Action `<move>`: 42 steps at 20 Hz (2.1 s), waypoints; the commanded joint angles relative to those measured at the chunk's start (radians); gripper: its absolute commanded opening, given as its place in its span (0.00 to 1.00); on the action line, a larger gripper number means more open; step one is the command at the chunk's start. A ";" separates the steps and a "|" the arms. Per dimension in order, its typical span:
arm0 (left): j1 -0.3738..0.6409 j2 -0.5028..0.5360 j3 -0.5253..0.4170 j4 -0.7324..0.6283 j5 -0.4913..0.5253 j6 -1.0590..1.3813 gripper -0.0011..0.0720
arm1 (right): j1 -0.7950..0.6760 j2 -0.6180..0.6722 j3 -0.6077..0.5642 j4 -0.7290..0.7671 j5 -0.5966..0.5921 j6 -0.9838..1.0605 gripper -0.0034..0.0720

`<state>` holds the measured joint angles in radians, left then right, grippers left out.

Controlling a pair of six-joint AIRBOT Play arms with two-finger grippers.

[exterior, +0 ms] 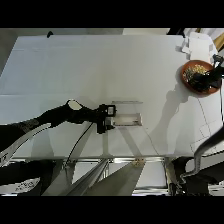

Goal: Fold the box and place the chain.

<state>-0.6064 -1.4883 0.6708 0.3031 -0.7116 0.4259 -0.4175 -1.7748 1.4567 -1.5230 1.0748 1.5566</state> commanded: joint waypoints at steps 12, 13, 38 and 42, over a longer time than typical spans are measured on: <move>0.000 0.001 0.001 0.000 -0.003 0.000 0.38 | 0.001 0.451 0.002 0.221 0.151 -0.307 0.06; 0.000 0.001 0.001 0.000 -0.003 0.000 0.38 | 0.001 0.486 0.002 0.264 0.183 -0.310 0.06; 0.000 0.001 0.001 0.000 -0.003 0.000 0.38 | 0.967 0.887 0.002 0.380 0.391 -0.243 0.06; 0.000 0.001 0.001 0.000 -0.003 0.000 0.38 | 1.146 0.865 0.000 0.351 0.330 -0.232 0.06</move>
<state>-0.6064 -1.4883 0.6708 0.3031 -0.7151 0.4259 0.6048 -0.8978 1.4578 -1.1473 1.4612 1.3067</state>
